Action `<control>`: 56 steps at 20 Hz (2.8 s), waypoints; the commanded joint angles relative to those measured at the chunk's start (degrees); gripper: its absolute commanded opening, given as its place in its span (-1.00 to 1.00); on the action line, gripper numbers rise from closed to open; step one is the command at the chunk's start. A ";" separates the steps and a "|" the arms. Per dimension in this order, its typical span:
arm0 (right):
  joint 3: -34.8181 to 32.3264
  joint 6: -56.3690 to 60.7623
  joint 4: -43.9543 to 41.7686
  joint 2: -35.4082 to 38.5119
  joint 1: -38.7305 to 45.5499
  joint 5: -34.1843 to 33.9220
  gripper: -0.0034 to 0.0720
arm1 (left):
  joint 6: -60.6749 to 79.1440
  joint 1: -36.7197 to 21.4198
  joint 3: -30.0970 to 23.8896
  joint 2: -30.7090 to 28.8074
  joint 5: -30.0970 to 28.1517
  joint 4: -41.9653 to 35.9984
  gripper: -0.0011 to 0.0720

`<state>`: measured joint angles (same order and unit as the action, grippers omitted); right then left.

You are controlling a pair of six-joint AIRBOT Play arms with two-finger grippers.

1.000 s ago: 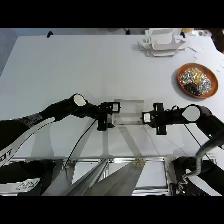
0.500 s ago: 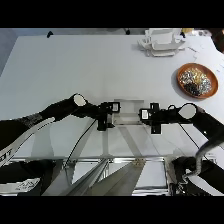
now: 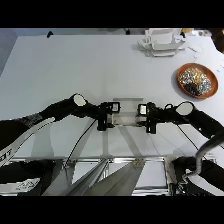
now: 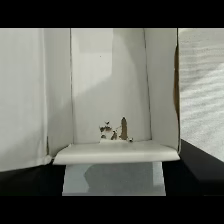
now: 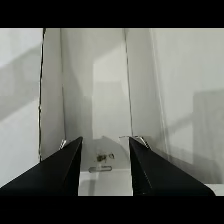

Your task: Fold the box and place the chain.

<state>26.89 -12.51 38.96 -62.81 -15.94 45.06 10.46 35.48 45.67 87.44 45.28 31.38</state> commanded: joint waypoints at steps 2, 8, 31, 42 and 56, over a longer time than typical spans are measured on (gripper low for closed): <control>-0.07 0.59 -1.44 -0.28 -0.04 0.96 0.02 | 0.00 -0.04 0.00 -0.04 -0.04 0.00 -0.28; -0.04 25.24 4.81 7.98 0.00 1.05 -0.86 | 0.00 -0.04 -0.02 -0.04 -0.04 0.00 -0.28; -0.02 91.45 19.19 3.32 16.41 9.51 -0.86 | 0.00 -0.04 0.00 -0.09 -0.04 0.00 -0.28; -0.02 81.83 7.26 1.81 14.10 11.13 -0.55 | 0.00 -0.04 -0.02 -0.09 -0.04 0.00 -0.28; -0.07 88.74 19.34 3.13 18.80 8.74 -0.86 | 0.02 -0.04 0.00 -0.09 -0.04 -0.02 -0.28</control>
<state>26.85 75.50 58.50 -57.91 2.39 53.87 10.44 35.48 45.65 87.39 45.23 31.38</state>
